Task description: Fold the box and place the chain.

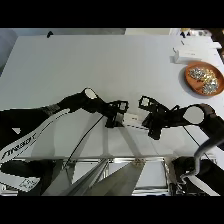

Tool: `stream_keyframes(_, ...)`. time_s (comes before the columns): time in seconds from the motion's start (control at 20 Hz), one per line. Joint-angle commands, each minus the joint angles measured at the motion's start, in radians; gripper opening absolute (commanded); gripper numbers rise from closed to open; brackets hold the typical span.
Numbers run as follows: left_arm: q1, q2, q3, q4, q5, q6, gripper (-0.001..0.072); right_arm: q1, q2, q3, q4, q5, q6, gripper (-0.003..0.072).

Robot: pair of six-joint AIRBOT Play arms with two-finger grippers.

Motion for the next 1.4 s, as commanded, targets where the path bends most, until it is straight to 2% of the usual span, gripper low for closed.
stream_keyframes(0.0, 0.001, 0.001, 0.0, 0.001, 0.0, 0.003, 0.0209, 0.001, 0.0, -0.002, 0.011, 0.007, -0.005, 0.0199)
stream_keyframes(0.45, 0.001, 0.001, 0.0, 0.001, 0.0, 0.003, 0.0209, 0.001, 0.051, 0.0, 0.082, -0.024, -0.012, 0.0198)
stream_keyframes(0.5, 0.001, 0.001, 0.0, 0.001, 0.0, 0.003, 0.0209, 0.001, 0.051, 0.0, 0.099, -0.036, -0.012, 0.0135)
stream_keyframes(0.55, 0.001, 0.0, 0.0, 0.001, 0.0, 0.003, 0.0209, 0.001, 0.047, 0.0, 0.113, -0.047, -0.012, 0.0016)
stream_keyframes(1.05, 0.001, 0.0, 0.0, 0.001, 0.0, 0.003, 0.0209, 0.001, -0.043, -0.01, 0.09, -0.036, -0.011, 0.002)
stream_keyframes(1.35, 0.001, 0.0, 0.0, 0.001, 0.0, 0.003, 0.0209, 0.001, -0.077, -0.073, 0.085, -0.056, -0.011, 0.002)
